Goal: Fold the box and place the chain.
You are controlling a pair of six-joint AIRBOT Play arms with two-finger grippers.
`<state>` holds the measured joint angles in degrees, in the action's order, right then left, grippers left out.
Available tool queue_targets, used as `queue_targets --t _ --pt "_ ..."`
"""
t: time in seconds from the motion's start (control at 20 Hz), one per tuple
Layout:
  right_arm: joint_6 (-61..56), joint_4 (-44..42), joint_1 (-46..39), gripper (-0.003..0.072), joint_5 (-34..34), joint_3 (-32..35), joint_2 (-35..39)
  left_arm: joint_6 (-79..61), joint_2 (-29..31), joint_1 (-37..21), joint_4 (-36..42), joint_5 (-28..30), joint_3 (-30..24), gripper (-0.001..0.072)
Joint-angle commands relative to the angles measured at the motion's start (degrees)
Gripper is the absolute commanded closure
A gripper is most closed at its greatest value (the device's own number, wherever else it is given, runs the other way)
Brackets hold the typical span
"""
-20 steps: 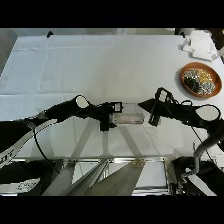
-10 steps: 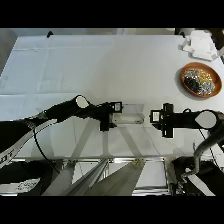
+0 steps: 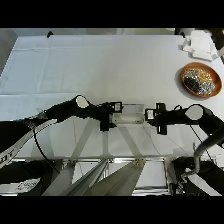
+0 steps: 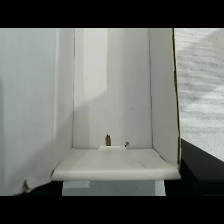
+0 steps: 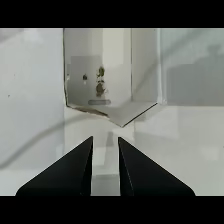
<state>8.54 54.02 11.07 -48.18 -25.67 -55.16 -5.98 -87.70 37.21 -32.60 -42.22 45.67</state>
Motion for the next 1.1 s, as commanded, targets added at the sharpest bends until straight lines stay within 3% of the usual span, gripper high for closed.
queue_targets --t 0.0,0.55,0.7,1.05 --pt "3.58 -3.30 0.07 0.0524 1.38 0.04 -2.56 0.00 0.04 0.02 0.00 -0.02 0.00 0.0276" --pt "5.33 -8.31 0.63 0.0528 1.75 0.04 -3.52 0.00 0.04 0.02 0.00 -0.02 0.00 0.0276" --pt "5.51 -8.15 3.61 0.0605 1.81 0.04 -4.61 0.00 0.04 0.02 0.00 0.00 0.00 0.0276" --pt "5.49 -9.35 5.18 0.0603 5.79 0.04 -7.02 0.00 0.02 0.02 0.00 -0.02 0.00 0.0276"
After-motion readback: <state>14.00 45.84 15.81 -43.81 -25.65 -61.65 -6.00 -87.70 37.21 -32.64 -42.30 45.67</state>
